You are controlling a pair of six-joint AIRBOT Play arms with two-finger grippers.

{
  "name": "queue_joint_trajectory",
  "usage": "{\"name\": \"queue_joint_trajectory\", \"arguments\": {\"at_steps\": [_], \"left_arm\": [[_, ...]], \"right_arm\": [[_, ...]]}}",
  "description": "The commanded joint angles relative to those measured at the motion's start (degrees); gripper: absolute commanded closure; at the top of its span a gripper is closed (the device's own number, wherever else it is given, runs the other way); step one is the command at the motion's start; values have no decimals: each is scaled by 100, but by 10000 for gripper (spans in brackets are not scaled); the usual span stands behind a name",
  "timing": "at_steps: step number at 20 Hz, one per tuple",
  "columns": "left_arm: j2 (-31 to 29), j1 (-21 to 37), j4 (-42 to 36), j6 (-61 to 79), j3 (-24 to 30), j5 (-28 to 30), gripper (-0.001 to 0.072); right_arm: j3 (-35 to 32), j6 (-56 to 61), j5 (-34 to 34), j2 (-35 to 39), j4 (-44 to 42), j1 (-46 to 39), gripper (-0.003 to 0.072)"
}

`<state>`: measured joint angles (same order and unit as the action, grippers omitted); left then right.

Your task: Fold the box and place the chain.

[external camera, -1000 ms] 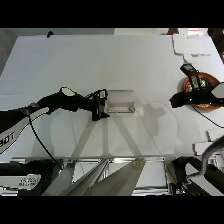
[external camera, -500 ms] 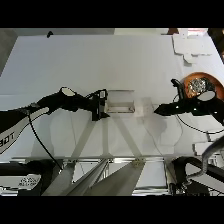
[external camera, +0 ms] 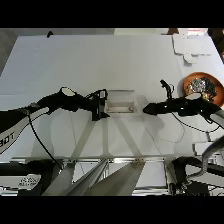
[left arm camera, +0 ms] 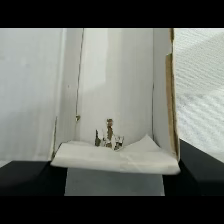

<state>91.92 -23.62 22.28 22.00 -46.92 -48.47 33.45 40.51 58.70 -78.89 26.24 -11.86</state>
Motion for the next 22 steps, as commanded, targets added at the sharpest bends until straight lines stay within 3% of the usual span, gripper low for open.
{"name": "queue_joint_trajectory", "arguments": {"at_steps": [1,2,3,14,22], "left_arm": [[0,-4,2,2,0,2,432],[0,-4,2,2,0,2,432],[0,-4,2,2,0,2,432],[0,-4,2,0,0,2,432],[0,-4,2,2,0,2,432]], "right_arm": [[-2,-249,422,-26,-721,31,630],[-2,-247,437,-26,-826,31,471],[-2,-247,431,-26,-881,31,431],[0,-308,354,-26,-1204,398,397],[129,-503,111,-2,-697,407,399]]}}
